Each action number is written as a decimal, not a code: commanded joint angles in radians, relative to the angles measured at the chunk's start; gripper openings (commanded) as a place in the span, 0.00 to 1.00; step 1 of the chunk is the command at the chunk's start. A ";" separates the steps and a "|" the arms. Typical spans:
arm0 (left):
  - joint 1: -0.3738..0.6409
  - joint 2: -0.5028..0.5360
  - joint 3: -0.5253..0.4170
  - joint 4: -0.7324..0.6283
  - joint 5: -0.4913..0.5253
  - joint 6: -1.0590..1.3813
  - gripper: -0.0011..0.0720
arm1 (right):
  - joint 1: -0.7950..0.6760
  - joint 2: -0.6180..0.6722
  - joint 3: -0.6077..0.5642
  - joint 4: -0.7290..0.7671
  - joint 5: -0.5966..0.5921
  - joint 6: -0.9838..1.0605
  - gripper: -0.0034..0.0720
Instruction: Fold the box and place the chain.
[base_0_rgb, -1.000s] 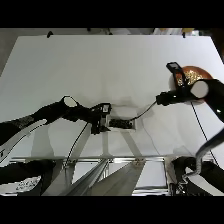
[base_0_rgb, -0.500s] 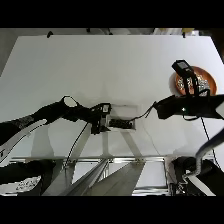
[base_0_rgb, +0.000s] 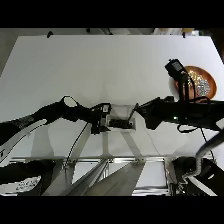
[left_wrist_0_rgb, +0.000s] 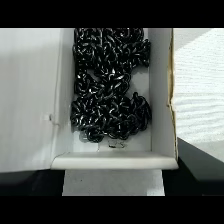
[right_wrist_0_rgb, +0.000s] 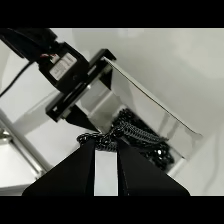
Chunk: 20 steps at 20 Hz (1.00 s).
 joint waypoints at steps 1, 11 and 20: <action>0.000 0.000 0.000 0.000 0.000 0.000 0.30 | 0.061 -0.064 0.001 0.007 -0.067 0.000 0.06; 0.000 0.000 0.000 0.000 0.000 0.000 0.30 | 0.079 -0.270 0.023 -0.084 -0.058 -0.002 0.30; 0.000 0.000 0.000 0.000 0.000 0.000 0.30 | -0.016 -0.529 0.346 -0.185 0.089 -0.291 0.08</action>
